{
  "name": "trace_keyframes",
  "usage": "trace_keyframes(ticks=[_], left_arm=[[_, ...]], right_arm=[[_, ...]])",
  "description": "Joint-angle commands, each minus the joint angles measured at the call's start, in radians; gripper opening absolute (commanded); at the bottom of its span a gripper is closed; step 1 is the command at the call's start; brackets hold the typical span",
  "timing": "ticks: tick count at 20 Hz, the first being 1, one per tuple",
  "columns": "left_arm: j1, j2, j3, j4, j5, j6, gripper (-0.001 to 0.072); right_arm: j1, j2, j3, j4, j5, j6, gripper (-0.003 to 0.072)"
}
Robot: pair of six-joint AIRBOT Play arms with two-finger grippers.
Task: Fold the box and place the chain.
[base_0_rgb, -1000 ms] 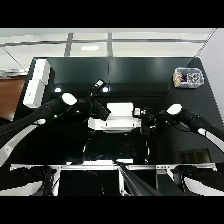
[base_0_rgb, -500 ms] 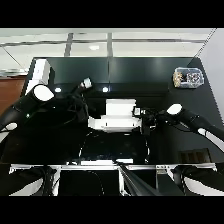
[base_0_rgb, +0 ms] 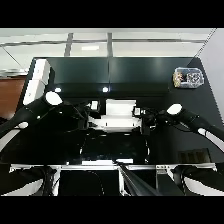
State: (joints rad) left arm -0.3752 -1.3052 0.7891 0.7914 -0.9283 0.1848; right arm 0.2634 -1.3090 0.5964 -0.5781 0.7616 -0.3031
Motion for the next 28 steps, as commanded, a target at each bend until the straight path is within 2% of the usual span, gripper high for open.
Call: trace_keyframes(ticks=[1,8,12,13,16,25,28], left_arm=[[-0.027,-0.038,-0.002,0.002,-0.025,0.037,0.0718],[-0.047,-0.058,-0.002,-0.098,0.008,-0.011,0.0718],[-0.058,-0.07,-0.002,-0.093,0.029,-0.047,0.0713],[-0.061,-0.074,-0.002,-0.096,0.037,-0.058,0.0683],[-0.066,-0.085,-0.002,-0.085,0.039,-0.059,0.0679],[-0.033,-0.089,-0.001,0.108,0.046,-0.062,0.0679],[-0.011,-0.089,-0.001,0.109,0.046,-0.062,0.0679]], right_arm=[[0.0,-0.001,0.001,0.0,0.0,0.0,0.0232],[0.0,-0.001,0.001,0.0,0.0,0.0,0.0232],[0.0,-0.001,0.001,0.0,0.0,0.0,0.0232],[0.0,-0.001,0.001,0.0,0.0,0.0,0.0232],[0.0,-0.001,0.001,0.0,0.0,0.0,0.0232],[0.0,-0.001,0.001,0.0,0.0,0.0,0.0232],[0.001,-0.001,0.001,0.0,0.0,0.0,0.0232]])
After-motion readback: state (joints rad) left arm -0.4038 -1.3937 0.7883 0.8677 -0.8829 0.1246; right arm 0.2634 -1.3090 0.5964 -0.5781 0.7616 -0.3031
